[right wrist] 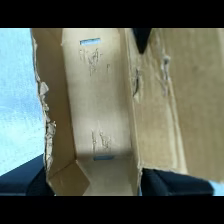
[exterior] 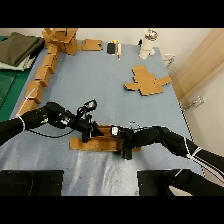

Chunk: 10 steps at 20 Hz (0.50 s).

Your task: Fold the box.

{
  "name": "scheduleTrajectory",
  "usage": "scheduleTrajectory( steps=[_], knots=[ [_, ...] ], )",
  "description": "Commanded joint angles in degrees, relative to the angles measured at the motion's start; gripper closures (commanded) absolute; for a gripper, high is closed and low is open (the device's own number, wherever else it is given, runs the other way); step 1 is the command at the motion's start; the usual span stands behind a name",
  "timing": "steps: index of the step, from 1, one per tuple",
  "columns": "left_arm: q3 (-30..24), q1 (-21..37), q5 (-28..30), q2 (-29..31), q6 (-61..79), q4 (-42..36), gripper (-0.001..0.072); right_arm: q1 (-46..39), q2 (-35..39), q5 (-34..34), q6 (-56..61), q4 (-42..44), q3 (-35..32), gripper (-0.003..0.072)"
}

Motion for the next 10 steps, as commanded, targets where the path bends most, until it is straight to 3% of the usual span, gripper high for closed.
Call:
scheduleTrajectory(
  steps=[1,3,5,7,10],
  knots=[
    [0.0,0.0,0.0,0.0,0.0,0.0,0.0697,0.3,0.0,1.0,-0.7,0.1,0.0,-0.0009],
    [0.0,0.0,0.0,0.0,0.0,0.0,0.0697,0.3,-0.1,0.8,-0.8,0.1,0.0,0.0060],
    [0.0,0.0,0.0,0.0,0.0,0.0,0.0696,0.3,-0.1,0.8,-0.8,0.0,0.0,0.0071],
    [0.0,0.0,0.0,0.0,0.0,0.0,0.0697,0.3,-0.1,0.6,-0.8,-0.2,0.0,0.0151],
    [0.0,0.0,0.0,0.0,0.0,0.0,0.0696,0.3,-0.8,-0.7,-0.8,-0.2,0.0,0.0189]
  ],
)
